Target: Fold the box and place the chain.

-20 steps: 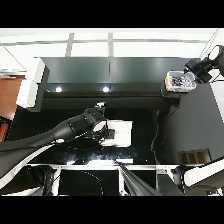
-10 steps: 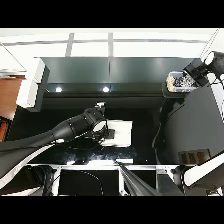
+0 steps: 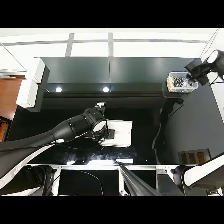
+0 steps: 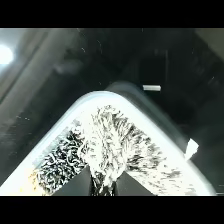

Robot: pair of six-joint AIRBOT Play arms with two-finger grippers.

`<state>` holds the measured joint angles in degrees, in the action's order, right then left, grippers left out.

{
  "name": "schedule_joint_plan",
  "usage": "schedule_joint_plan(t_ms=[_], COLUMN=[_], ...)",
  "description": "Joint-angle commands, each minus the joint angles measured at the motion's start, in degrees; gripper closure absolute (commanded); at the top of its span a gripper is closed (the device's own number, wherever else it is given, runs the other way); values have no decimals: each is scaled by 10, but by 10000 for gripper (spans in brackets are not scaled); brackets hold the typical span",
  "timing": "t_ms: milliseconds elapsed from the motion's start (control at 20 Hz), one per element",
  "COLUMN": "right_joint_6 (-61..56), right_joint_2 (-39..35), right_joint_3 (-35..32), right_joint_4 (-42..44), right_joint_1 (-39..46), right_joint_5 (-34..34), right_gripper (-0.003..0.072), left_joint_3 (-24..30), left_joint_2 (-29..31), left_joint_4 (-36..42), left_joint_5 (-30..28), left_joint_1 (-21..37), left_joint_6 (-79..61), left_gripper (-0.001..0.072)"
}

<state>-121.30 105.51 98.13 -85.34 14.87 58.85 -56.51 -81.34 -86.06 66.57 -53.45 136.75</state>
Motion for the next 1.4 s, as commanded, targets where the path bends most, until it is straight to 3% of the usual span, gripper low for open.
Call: schedule_joint_plan(t_ms=[0,150,400,500,600,850,1100,1350], right_joint_6=[108,189,294,352,388,391,403,406], right_joint_2=[-72,-179,-353,-409,-457,-593,-644,-648], right_joint_3=[1,1,27,30,28,-57,-144,-296], right_joint_4=[10,31,148,212,251,256,350,412], right_joint_1=[13,19,19,19,16,-56,-134,-232], right_joint_5=[16,12,25,70,184,247,431,381], right_gripper=[672,673,674,673,673,673,673,672], left_joint_3=[0,0,0,0,0,0,0,0], left_joint_2=[0,0,0,0,0,0,0,0], left_joint_4=[0,0,0,0,0,0,0,0], left_joint_5=[0,-1,-1,-1,-1,-1,-1,-1], left_joint_1=[0,0,0,0,0,0,0,0], left_joint_6=[0,0,0,0,0,0,0,0], left_gripper=[679,679,679,679,679,679,679,679])
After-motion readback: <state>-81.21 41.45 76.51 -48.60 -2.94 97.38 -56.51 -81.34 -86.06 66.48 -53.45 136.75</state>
